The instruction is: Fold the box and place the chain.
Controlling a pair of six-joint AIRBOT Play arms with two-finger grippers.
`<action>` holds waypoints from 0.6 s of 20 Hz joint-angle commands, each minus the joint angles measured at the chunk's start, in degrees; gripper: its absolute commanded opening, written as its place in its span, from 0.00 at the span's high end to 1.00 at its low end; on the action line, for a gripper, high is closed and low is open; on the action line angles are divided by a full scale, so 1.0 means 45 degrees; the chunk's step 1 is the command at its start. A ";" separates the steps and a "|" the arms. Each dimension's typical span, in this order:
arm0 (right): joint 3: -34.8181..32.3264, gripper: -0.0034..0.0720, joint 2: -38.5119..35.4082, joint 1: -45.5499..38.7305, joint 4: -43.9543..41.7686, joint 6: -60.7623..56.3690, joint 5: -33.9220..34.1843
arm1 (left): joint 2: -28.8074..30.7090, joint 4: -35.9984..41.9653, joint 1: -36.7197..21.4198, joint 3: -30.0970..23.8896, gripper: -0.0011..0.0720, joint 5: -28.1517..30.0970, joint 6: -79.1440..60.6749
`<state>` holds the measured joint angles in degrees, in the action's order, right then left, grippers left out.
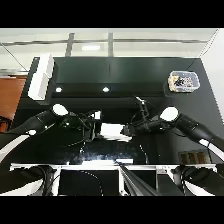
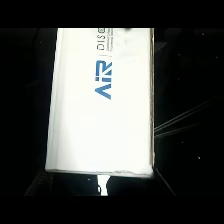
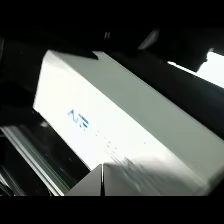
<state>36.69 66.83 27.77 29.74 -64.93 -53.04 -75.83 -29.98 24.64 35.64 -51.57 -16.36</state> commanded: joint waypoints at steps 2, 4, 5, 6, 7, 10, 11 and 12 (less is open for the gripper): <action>0.1370 0.94 -0.1472 -0.1316 0.1132 0.0185 -0.3381 | 0.0253 -0.0568 -0.0141 0.0243 0.26 -0.0194 0.0447; 0.1627 0.94 -0.2404 -0.2443 0.2312 0.0058 -0.4430 | 0.0568 -0.1287 -0.0131 0.0335 0.00 -0.0359 0.0612; 0.1637 0.94 -0.2885 -0.3118 0.2900 -0.0282 -0.4789 | 0.0787 -0.1651 -0.0141 0.0345 0.00 -0.0355 0.0855; 0.1637 0.94 -0.3313 -0.3823 0.3395 -0.0539 -0.5056 | 0.1078 -0.2239 -0.0146 0.0350 0.00 -0.0340 0.1103; 0.1637 0.94 -0.3633 -0.4444 0.3657 -0.0544 -0.5304 | 0.1384 -0.2710 -0.0151 0.0350 0.00 -0.0345 0.1481; 0.1637 0.94 -0.4206 -0.6115 0.3857 -0.0544 -0.5435 | 0.2395 -0.3002 -0.0078 0.0384 0.00 -0.0437 0.2599; 0.1632 0.94 -0.4206 -0.6436 0.3842 -0.0544 -0.5401 | 0.2637 -0.2793 0.0155 0.0452 0.02 -0.0563 0.2681; 0.1632 0.94 -0.4206 -0.6581 0.3881 -0.0539 -0.5134 | 0.2710 -0.2365 0.0534 0.0573 0.02 -0.0505 0.2681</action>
<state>43.86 49.56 3.09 45.32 -66.94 -75.70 -66.37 -41.12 25.06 37.54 -53.30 -7.09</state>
